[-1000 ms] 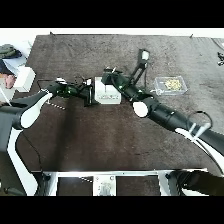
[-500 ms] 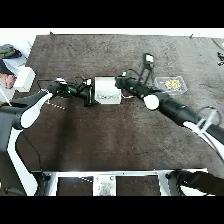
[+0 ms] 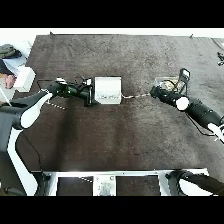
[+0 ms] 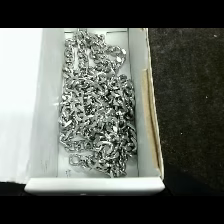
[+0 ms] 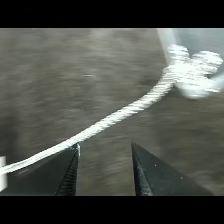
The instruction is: Fold the box and place the chain.
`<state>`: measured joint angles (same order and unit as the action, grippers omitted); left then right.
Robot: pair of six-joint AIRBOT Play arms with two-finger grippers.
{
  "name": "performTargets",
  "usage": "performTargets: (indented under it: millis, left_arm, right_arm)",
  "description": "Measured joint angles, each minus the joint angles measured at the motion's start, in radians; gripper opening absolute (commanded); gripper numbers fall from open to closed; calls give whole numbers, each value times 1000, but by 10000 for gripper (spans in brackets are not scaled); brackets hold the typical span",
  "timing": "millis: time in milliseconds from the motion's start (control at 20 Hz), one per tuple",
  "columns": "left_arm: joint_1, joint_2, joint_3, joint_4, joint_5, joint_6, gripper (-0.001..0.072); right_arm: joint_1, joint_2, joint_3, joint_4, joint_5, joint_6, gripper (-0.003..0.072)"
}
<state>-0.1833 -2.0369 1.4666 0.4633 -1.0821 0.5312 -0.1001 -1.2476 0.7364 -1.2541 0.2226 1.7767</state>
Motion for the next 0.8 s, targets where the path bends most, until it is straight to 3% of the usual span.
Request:
performTargets:
  millis: [550, 600, 650, 700, 750, 800]
  left_arm:
    - [0, 0, 0, 0, 0, 0, 286]
    - [0, 0, 0, 0, 0, 0, 286]
    - [0, 0, 0, 0, 0, 0, 286]
    - [0, 0, 0, 0, 0, 0, 286]
    - [0, 0, 0, 0, 0, 0, 286]
    - [0, 0, 0, 0, 0, 0, 286]
  right_arm:
    - [-51, -280, 127, 65, -89, 0, 375]
    - [-51, -300, 144, 74, -92, 0, 336]
    - [-51, -319, 159, 81, -94, 0, 212]
    - [-49, -336, 173, 89, -95, 0, 160]
    - [-44, -351, 185, 95, -98, 0, 161]
    - [-37, -360, 194, 98, -102, -1, 57]
